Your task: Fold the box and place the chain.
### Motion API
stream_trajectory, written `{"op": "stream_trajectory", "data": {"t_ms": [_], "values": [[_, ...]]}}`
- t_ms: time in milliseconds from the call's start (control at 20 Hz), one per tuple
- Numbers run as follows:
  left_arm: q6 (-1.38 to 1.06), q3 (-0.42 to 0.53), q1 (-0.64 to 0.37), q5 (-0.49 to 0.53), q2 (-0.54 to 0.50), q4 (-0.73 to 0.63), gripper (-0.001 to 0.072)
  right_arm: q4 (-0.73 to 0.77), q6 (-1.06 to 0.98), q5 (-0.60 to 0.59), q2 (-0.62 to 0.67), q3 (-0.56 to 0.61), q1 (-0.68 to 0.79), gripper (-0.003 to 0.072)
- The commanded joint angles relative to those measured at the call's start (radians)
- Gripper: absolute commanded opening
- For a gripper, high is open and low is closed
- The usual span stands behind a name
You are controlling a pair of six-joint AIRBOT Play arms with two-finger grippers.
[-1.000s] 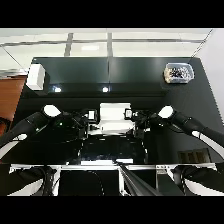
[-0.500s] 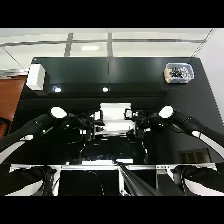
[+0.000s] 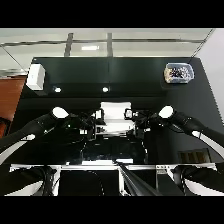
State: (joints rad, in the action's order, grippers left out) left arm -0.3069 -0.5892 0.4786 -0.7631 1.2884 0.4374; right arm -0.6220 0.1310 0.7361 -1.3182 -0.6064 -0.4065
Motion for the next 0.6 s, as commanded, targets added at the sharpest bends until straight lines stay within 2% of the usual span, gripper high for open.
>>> {"op": "stream_trajectory", "data": {"t_ms": [0,50,100,150,200,300,400,450,550], "values": [[0.025,-0.001,0.001,0.000,0.000,-0.001,0.0092,0.000,0.000,0.000,-0.001,0.000,0.000,0.0129],[0.029,-0.001,0.001,-0.003,0.000,-0.001,0.0357,0.000,0.000,0.000,-0.001,0.000,0.000,0.0130],[0.054,-0.002,0.000,-0.003,-0.003,0.003,0.0321,0.000,0.000,0.000,-0.001,0.000,0.000,0.0129],[0.084,-0.006,-0.002,-0.008,-0.014,0.034,0.0082,0.000,0.000,0.000,-0.001,0.000,0.000,0.0129],[0.133,-0.016,-0.009,-0.031,-0.033,0.095,0.0026,0.000,0.000,0.000,-0.001,0.000,0.000,0.0129],[0.463,-0.037,-0.050,-0.045,-0.091,0.230,0.0025,0.000,0.000,0.000,-0.001,0.000,0.000,0.0129],[0.887,-0.063,-0.151,-0.082,-0.152,0.425,0.0026,0.000,0.000,0.000,-0.001,0.000,0.000,0.0130],[0.992,-0.068,-0.211,-0.132,-0.174,0.477,0.0026,0.000,0.000,0.000,-0.001,0.000,0.000,0.0129],[1.098,-0.067,-0.354,-0.261,-0.190,0.497,0.0025,0.000,0.000,0.000,-0.001,0.000,0.000,0.0129]]}}
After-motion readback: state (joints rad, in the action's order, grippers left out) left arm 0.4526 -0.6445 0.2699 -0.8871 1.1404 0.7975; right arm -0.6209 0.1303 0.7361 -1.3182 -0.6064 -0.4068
